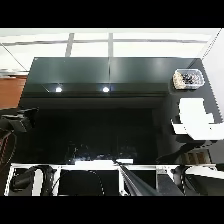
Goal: Fold the box and place the chain.
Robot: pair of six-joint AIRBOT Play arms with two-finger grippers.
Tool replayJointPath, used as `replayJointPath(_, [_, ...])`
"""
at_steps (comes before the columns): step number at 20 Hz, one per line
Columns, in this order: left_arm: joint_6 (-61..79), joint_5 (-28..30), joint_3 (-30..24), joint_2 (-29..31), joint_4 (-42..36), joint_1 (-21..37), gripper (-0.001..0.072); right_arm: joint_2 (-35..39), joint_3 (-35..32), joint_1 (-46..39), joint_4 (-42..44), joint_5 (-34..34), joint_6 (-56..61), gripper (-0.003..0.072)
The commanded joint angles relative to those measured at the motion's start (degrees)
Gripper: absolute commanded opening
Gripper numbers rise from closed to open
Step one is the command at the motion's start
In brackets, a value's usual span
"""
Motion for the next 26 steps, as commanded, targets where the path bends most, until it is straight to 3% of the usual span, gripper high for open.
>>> replayJointPath(1, [-0.1, 0.2, -0.1, 0.0, -0.7, 0.1, 0.0715, -8.3, 5.2, 0.3, 3.1, 8.4, -10.4, 0.0708])
replayJointPath(2, [-0.1, 0.2, -0.1, 0.0, -0.8, 0.1, 0.0714, -9.4, 5.2, 0.5, 3.0, 9.7, -11.7, 0.0709])
replayJointPath(3, [-0.1, 0.2, -0.1, 0.0, -0.8, 0.1, 0.0714, -10.1, 5.2, 0.7, 3.2, 10.6, -13.0, 0.0642])
replayJointPath(5, [-0.1, 0.2, -0.1, 0.0, -1.3, 0.1, 0.0715, -10.2, 5.2, 0.7, 5.4, 11.5, -15.1, 0.0446])
replayJointPath(8, [-0.1, 0.3, -0.1, 0.0, -1.6, 0.1, 0.0714, -10.1, 5.2, 0.7, 5.5, 16.6, -15.8, 0.0032])
replayJointPath(12, [-0.1, 0.4, -0.1, 0.0, -1.6, 0.1, 0.0714, -4.9, 2.5, 1.4, 8.3, 19.1, -17.4, 0.0014])
replayJointPath(18, [0.0, 1.0, -0.2, 0.0, -1.5, 0.1, 0.0714, 13.4, -14.5, 5.8, 30.8, 14.8, -24.6, 0.0014])
replayJointPath(22, [0.0, 1.3, -1.5, -0.2, -8.2, 0.1, 0.0714, 29.6, -33.0, 17.6, 45.1, 0.9, -26.9, 0.0013])
replayJointPath(26, [0.2, 1.8, -7.1, -4.8, -21.2, -0.3, 0.0707, 43.7, -48.9, 40.0, 51.3, -19.8, -26.5, 0.0013])
